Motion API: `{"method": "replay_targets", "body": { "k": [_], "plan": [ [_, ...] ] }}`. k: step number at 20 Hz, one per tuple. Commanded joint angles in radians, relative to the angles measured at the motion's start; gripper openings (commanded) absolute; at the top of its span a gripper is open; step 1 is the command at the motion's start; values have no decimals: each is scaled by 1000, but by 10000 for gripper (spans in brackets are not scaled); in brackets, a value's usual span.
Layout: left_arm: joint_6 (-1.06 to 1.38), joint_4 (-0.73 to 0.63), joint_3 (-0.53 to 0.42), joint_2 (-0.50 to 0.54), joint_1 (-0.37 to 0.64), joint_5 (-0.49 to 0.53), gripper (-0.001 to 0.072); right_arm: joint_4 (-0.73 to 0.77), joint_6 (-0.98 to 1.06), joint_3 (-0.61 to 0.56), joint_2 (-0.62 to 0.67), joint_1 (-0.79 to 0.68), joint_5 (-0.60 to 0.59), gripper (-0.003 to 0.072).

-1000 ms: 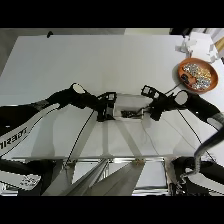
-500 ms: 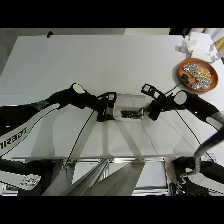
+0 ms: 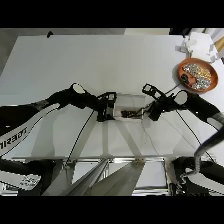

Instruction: Fold the box and place the chain.

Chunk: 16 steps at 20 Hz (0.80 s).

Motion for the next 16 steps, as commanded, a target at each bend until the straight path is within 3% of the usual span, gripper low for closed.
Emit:
{"method": "replay_targets", "body": {
  "k": [1, 16],
  "plan": [
    [0, 0, 0, 0, 1, 0, 251, 6, 10, 0, 14, 0, 25, 15],
    [0, 0, 0, 0, 1, 0, 251, 33, 10, 0, 110, 0, 80, 14]
  ]
}}
